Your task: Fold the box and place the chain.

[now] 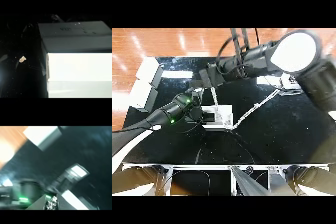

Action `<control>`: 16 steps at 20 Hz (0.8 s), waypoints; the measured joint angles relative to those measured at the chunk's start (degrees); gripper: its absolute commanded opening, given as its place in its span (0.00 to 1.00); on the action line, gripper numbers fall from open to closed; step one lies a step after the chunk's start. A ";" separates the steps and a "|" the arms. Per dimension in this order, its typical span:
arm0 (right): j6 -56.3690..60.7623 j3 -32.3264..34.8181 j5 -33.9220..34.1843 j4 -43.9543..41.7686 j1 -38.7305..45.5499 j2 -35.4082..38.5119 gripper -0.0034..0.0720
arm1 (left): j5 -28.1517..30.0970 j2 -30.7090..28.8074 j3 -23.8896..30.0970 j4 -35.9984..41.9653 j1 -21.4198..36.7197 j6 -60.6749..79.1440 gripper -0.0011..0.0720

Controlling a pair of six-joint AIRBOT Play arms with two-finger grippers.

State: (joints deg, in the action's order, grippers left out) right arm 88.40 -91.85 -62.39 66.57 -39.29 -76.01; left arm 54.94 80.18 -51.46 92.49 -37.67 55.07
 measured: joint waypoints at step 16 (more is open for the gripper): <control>-0.07 20.02 -1.20 -2.34 1.36 -1.03 0.08 | -0.04 0.02 0.00 0.13 0.00 -0.02 0.04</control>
State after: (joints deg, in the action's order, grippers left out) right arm 88.33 -71.83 -63.59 64.23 -37.93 -77.03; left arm 54.89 80.20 -51.46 92.62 -37.67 55.05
